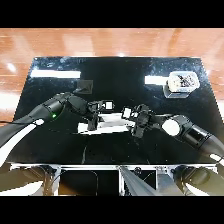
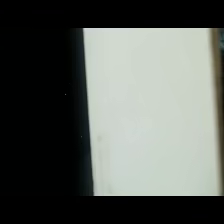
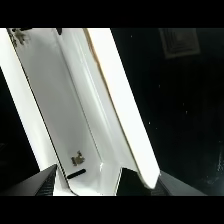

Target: Fold the box and place the chain.

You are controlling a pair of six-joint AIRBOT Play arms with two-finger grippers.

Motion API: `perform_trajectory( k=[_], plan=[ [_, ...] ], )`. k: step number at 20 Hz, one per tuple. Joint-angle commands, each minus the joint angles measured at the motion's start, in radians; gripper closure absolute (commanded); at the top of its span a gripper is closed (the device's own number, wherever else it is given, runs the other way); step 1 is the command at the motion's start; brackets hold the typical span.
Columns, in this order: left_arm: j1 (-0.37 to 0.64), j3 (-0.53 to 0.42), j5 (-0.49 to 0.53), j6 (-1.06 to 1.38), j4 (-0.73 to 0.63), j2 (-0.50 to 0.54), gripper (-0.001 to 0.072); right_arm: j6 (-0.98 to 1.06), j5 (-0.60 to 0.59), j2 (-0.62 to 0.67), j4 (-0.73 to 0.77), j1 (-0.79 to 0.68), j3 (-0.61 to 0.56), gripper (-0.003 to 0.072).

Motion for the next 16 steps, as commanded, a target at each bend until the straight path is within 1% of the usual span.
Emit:
perform_trajectory(
  k=[1,4,6,7,10,11,12,13,16],
  plan=[
    [0.000,0.001,0.000,0.000,0.000,0.001,0.0692,-0.093,0.000,-0.010,0.095,0.000,0.001,-0.0034],
    [0.000,0.001,0.000,0.000,0.000,0.001,0.0691,-0.193,0.011,-0.064,0.155,-0.007,0.002,-0.0028],
    [0.000,0.001,0.000,0.000,0.000,0.001,0.0691,-0.262,0.017,-0.092,0.214,-0.038,0.004,-0.0028],
    [0.000,0.001,0.000,0.000,0.000,0.001,0.0691,-0.309,0.031,-0.101,0.268,-0.068,0.005,-0.0028],
    [0.000,0.001,0.000,0.000,0.000,0.001,0.0691,-0.565,0.162,-0.121,0.472,-0.169,0.006,-0.0029],
    [0.000,0.001,0.000,0.000,0.000,0.001,0.0692,-0.660,0.187,-0.132,0.538,-0.190,0.006,-0.0029],
    [0.000,0.001,0.000,0.000,0.000,0.001,0.0691,-0.732,0.190,-0.150,0.573,-0.200,0.006,-0.0030],
    [0.000,0.001,0.000,0.000,0.000,0.001,0.0691,-0.777,0.183,-0.171,0.578,-0.200,0.006,-0.0029],
    [0.000,0.001,0.001,0.000,0.000,0.001,0.0691,-0.786,0.218,-0.224,0.578,-0.199,0.006,-0.0029]
  ],
)
